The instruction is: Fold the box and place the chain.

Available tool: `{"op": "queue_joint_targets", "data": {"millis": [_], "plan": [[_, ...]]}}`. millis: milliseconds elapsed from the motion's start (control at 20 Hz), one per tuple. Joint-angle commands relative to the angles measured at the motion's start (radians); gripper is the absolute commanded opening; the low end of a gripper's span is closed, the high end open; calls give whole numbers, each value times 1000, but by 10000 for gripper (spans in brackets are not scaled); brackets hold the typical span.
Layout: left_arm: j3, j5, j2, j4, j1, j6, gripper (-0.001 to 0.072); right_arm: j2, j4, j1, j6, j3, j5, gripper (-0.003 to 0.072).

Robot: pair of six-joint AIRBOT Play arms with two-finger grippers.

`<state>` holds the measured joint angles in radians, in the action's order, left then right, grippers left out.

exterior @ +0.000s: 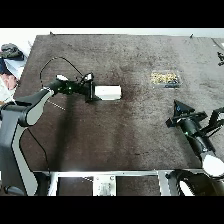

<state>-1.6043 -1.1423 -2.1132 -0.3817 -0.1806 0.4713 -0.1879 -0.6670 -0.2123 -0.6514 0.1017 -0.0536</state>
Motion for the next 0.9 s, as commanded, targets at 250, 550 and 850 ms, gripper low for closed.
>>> {"op": "queue_joint_targets", "data": {"millis": [250, 550, 850], "plan": [[-1, 1, 0, 0, 1, 0, 471, 36, -63, 0, -19, -58, -68, 14], [-1, 0, 0, 0, 1, 0, 471, 36, -63, 0, -19, -58, -215, 15], [-1, -10, 0, 0, 1, 0, 470, 36, -63, 0, -19, -58, -436, 14]]}}
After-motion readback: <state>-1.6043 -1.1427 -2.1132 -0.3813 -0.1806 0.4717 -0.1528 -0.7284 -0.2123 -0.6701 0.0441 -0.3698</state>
